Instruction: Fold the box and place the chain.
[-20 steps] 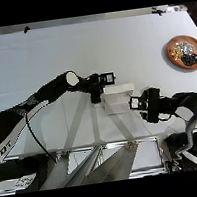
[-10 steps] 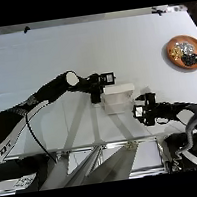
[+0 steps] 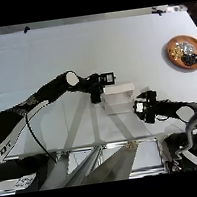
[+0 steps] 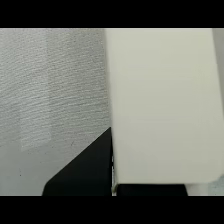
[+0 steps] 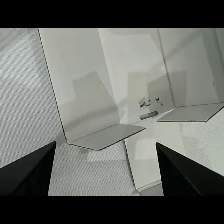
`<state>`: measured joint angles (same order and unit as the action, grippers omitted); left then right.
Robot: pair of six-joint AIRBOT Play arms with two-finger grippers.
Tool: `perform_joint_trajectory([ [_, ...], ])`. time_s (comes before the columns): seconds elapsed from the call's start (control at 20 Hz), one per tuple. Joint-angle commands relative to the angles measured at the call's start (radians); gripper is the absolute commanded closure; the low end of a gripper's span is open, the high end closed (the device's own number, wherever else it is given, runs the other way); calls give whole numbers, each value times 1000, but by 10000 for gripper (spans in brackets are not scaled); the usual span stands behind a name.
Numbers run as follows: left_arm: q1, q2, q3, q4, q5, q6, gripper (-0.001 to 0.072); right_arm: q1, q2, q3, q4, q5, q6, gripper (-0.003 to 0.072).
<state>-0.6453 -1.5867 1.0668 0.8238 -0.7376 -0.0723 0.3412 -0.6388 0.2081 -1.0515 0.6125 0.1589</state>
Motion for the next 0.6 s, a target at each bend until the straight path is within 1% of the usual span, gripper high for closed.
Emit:
perform_joint_trajectory([
  [0.0, 0, 1, 0, 0, 0, 0, 694, -3, -17, 0, 3, -17, -10, -27],
  [0.15, 0, 1, 0, 0, 0, 0, 694, -3, -40, 0, 29, -65, -10, -27],
  [0.3, 0, 1, 0, 0, 0, 0, 694, -3, -68, 0, 108, -108, -13, -27],
  [0.4, 0, 0, 0, 0, 0, 0, 694, -3, -69, 3, 146, -124, -66, -28],
  [0.55, 0, 1, 0, 0, 0, 0, 694, -3, -69, 24, 202, -115, -147, -27],
])
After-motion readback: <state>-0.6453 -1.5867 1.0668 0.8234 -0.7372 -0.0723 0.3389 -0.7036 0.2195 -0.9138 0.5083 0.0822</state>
